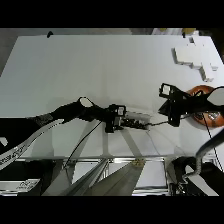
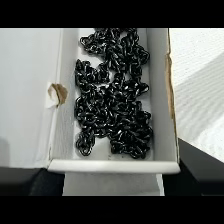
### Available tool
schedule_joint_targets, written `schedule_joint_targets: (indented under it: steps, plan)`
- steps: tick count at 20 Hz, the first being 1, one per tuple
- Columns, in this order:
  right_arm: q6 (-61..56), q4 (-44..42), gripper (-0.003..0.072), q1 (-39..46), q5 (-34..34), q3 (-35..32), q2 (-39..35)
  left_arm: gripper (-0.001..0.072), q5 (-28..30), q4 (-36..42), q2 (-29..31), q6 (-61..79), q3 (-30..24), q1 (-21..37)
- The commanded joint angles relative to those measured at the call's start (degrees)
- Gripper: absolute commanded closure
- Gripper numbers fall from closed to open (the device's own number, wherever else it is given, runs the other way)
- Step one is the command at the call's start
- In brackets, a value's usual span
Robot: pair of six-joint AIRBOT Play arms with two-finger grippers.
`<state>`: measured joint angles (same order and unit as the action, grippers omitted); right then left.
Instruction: Fold the box and place the chain.
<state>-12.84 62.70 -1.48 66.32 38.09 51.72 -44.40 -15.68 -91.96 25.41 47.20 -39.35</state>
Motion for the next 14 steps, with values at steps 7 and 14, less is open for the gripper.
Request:
schedule_joint_targets:
  steps: [7,14]
  plan:
    - [10.58,0.98,0.0388,-3.02,-10.67,-13.31,0.85,0.0320,0.00,0.00,0.02,0.02,0.02,-0.02]
    - [11.80,-3.98,0.0577,-6.36,-12.15,-13.44,7.58,0.0320,0.00,0.00,0.02,0.02,0.02,-0.04]
